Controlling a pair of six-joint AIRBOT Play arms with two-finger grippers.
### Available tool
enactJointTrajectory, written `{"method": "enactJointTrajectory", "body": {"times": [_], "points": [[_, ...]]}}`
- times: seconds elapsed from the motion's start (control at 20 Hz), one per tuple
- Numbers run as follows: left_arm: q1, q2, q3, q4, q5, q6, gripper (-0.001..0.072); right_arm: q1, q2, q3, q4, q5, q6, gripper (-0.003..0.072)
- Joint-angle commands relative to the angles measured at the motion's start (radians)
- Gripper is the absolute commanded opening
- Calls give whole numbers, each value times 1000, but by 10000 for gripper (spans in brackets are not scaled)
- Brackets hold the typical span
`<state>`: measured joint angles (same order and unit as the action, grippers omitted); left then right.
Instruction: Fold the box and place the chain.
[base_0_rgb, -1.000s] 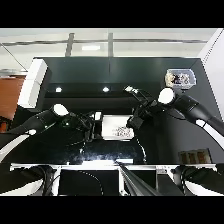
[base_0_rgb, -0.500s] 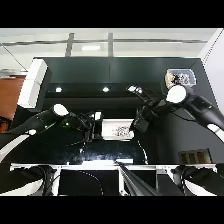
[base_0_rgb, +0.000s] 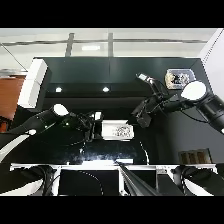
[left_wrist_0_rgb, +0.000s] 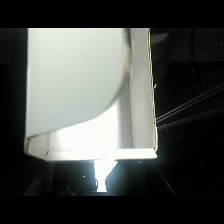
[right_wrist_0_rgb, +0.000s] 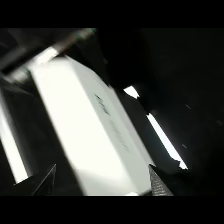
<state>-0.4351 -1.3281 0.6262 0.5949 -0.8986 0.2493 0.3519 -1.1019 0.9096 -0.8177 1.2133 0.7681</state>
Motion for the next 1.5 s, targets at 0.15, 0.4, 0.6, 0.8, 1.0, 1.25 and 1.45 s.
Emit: {"method": "enactJointTrajectory", "body": {"times": [0.15, 0.4, 0.6, 0.8, 1.0, 1.25, 1.45], "points": [[0, 0, 0, 0, 0, 0, 511, 39, -86, -18, -49, 10, -122, 541], [0, 0, 0, 0, 0, 0, 511, 96, -85, -18, -66, 20, -141, 710], [0, 0, 0, 0, 0, 0, 512, 145, -85, -18, -127, -26, -199, 710], [0, 0, 0, 0, 0, 0, 511, 174, -86, -18, -157, -58, -224, 710], [0, 0, 0, 0, 0, 0, 511, 179, -86, -18, -182, -59, -224, 709], [0, 0, 0, 0, 0, 0, 511, 179, -96, -18, -177, -62, -227, 709], [0, 0, 0, 0, 0, 0, 511, 179, -98, -18, -134, -92, -313, 709]]}}
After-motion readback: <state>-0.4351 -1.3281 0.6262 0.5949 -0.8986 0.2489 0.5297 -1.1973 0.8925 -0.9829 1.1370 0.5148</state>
